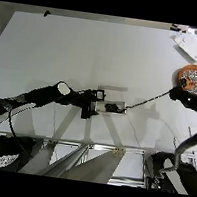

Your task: Fold the box and place the chain.

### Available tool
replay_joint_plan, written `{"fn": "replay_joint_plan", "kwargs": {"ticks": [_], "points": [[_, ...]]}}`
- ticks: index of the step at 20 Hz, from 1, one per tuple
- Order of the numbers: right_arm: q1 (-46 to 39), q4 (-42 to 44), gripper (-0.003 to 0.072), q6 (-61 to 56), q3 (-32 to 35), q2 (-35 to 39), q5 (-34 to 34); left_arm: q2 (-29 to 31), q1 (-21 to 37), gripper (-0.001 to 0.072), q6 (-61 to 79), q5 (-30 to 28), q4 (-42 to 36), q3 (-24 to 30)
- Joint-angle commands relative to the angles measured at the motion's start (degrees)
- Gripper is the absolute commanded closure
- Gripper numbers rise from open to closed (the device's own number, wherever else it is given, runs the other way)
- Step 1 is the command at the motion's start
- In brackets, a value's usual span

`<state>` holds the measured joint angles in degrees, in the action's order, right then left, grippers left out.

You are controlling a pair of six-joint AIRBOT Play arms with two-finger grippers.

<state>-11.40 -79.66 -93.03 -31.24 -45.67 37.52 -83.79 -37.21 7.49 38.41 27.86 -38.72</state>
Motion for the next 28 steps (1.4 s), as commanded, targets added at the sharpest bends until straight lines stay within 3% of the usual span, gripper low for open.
{"fn": "replay_joint_plan", "kwargs": {"ticks": [1, 7, 17, 20, 26, 27, 28], "points": [[-4.44, -0.11, 0.0228, -3.98, 1.44, -8.48, -16.44, 0.04, -0.02, 0.0395, 0.00, 0.00, 0.00, 0.00], [-4.44, -0.07, 0.0253, -9.22, 1.44, -22.40, -26.88, 0.04, -0.02, 0.0395, 0.00, -0.02, 0.00, 0.00], [-4.46, 0.39, 0.0293, -9.20, 1.05, -30.42, -40.46, 0.04, -0.02, 0.0395, 0.00, -0.02, 0.00, 0.00], [-4.44, 0.42, 0.0435, -9.20, -1.29, -32.65, -41.20, 0.04, -0.02, 0.0395, 0.00, -0.02, 0.00, 0.00], [-4.44, 0.37, 0.0449, -9.11, -2.45, -34.71, -38.66, 0.04, -0.02, 0.0395, 0.00, -0.02, 0.00, 0.00], [-4.44, 0.35, 0.0511, -8.96, -2.45, -34.75, -38.38, 0.04, -0.02, 0.0395, 0.00, -0.02, 0.00, 0.00], [-4.44, 0.31, 0.0618, -8.72, -2.45, -34.75, -38.27, 0.04, -0.02, 0.0395, 0.00, -0.02, 0.00, 0.00]]}}
